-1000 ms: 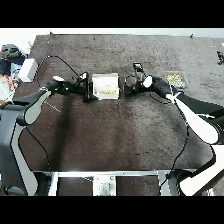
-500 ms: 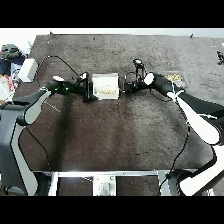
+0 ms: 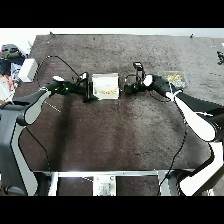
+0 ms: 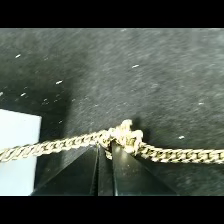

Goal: Fold the box and place the chain.

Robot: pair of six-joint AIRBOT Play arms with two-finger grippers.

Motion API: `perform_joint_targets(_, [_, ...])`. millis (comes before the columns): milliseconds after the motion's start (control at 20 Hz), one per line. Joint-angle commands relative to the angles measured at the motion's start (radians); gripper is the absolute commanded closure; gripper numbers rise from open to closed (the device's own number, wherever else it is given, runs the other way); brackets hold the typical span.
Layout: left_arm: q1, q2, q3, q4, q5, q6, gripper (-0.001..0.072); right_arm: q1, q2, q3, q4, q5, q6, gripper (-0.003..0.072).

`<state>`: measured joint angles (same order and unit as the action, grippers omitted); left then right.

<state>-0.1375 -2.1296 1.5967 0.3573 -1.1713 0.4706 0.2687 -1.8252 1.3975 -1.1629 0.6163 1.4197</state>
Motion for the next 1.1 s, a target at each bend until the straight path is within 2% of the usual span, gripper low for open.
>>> perform_joint_targets(0, [0.0, 0.0, 0.0, 0.0, 0.0, 0.0, 0.0411, 0.0, -0.006, 0.001, -0.005, -0.026, -0.002, 0.0596])
perform_joint_targets(50, [0.0, 0.0, 0.0, 0.0, 0.0, 0.0, 0.0411, -0.003, -0.009, 0.001, -0.005, -0.025, -0.002, 0.0597])
perform_joint_targets(100, [0.0, 0.0, 0.0, 0.0, 0.0, 0.0, 0.0411, -0.009, -0.014, 0.001, -0.005, -0.024, -0.002, 0.0662])
perform_joint_targets(150, [0.0, 0.0, 0.0, 0.0, 0.0, 0.0, 0.0411, -0.018, -0.015, 0.001, -0.004, -0.021, -0.002, 0.0674])
perform_joint_targets(300, [0.0, 0.0, 0.0, 0.0, 0.0, 0.0, 0.0411, -0.027, 0.013, 0.002, -0.005, -0.009, -0.003, 0.0676])
perform_joint_targets(800, [0.0, 0.0, 0.0, 0.0, 0.0, 0.0, 0.0411, -0.011, 0.305, 0.002, -0.001, 0.034, -0.014, 0.0676])
perform_joint_targets(1050, [0.0, 0.0, 0.0, 0.0, 0.0, 0.0, 0.0411, 0.066, 0.279, -0.024, 0.019, 0.057, -0.014, 0.0676])
